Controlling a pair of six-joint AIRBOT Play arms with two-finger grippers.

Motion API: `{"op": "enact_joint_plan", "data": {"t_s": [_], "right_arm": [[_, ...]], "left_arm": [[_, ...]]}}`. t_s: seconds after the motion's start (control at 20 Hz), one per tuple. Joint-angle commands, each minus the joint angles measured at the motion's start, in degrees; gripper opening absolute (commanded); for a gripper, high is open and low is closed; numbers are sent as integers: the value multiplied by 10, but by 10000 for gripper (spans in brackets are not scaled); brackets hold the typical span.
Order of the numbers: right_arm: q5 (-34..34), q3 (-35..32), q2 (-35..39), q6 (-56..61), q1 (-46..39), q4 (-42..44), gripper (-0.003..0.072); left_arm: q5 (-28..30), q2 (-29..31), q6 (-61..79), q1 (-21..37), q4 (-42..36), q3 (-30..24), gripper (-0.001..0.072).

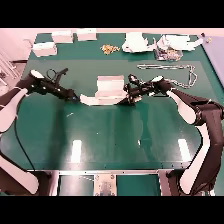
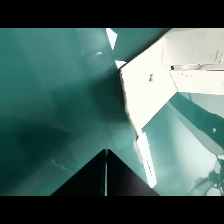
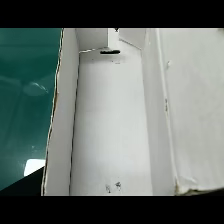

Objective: Fold the box and place the chain.

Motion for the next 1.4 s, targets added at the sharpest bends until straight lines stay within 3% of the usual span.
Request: {"op": "enact_joint_plan", "data": {"t_s": [0.0,0.45,0.7,0.75,0.8,1.35], "right_arm": [[0,0,0,0,0,0,582],[0,0,0,0,0,0,582],[0,0,0,0,0,0,582],[0,0,0,0,0,0,581],[0,0,0,0,0,0,582],[0,0,0,0,0,0,582]], "left_arm": [[6,-23,1,-43,-14,0,20],[23,-21,76,-60,-121,4,19],[23,-21,94,-81,-128,9,21],[23,-21,107,-88,-134,9,105],[26,-21,106,-91,-140,9,332],[-4,-21,121,-91,-144,15,349]]}}
